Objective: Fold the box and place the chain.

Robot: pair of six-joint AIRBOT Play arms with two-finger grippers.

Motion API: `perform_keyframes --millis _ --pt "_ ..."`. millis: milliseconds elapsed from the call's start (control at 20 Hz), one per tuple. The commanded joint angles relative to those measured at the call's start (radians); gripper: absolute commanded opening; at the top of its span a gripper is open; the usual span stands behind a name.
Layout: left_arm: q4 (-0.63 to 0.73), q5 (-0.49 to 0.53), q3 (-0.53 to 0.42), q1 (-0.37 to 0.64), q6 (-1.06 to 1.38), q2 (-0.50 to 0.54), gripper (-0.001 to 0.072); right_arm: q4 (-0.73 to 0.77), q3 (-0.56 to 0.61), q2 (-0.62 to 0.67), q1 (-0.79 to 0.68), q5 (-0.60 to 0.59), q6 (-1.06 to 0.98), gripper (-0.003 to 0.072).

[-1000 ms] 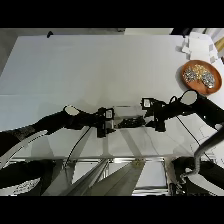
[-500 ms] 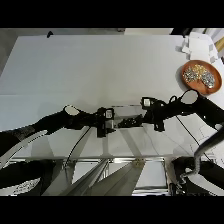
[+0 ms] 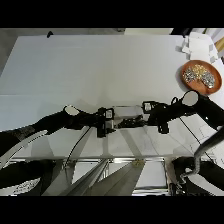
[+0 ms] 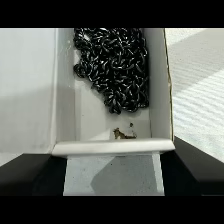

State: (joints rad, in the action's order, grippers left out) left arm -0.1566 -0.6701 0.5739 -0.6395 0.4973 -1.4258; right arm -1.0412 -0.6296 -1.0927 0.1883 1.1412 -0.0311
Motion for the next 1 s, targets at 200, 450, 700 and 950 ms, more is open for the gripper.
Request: perform_keyframes --millis 200,450,700,950 --pt "0.0 0.0 0.001 0.0 0.0 0.0 0.0312 0.344 0.0 0.175 0.001 -0.019 -0.202 0.0014" --pt "0.0 0.0 0.001 0.0 0.0 0.0 0.0312 0.486 0.001 0.18 0.076 -0.097 -0.206 0.0015" --pt "0.0 0.0 0.001 0.0 0.0 0.0 0.0312 0.456 0.001 0.18 0.199 -0.3 -0.272 0.0017" --pt "0.0 0.0 0.001 0.0 0.0 0.0 0.0312 0.447 0.002 0.156 0.238 -0.315 -0.305 0.002"
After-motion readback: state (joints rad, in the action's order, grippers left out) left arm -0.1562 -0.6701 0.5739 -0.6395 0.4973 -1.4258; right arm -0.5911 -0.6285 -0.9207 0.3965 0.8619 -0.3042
